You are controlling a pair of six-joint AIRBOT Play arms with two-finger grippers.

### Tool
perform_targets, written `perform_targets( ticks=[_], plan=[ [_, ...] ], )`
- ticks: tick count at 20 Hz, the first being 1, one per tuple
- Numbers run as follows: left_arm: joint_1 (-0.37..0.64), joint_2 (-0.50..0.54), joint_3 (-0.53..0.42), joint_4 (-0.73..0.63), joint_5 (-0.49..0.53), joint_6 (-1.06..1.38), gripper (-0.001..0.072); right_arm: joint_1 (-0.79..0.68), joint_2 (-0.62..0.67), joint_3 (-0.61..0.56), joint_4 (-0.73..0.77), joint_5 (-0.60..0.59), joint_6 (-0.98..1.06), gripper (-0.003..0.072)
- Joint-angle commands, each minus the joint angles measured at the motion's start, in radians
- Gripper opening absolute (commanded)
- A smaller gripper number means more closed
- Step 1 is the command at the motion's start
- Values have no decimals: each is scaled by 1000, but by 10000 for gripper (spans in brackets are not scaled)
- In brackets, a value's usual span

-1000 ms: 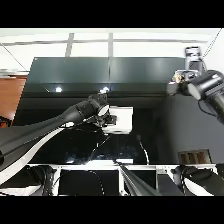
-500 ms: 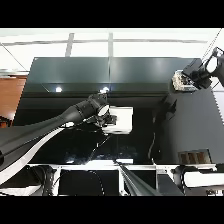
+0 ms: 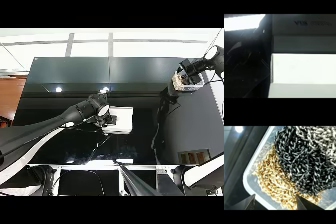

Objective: Fold the box and place the chain.

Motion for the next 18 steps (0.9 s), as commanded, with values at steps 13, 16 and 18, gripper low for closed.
perform_targets(
  ticks=[13,16,18],
  plan=[
    [0,0,1,0,0,0,32,-5,-29,59,11,31,-202,13],
    [0,0,1,0,-1,0,32,-23,70,71,10,26,-349,13],
    [0,0,1,0,-1,0,32,-29,158,71,11,37,-434,12]
  ],
)
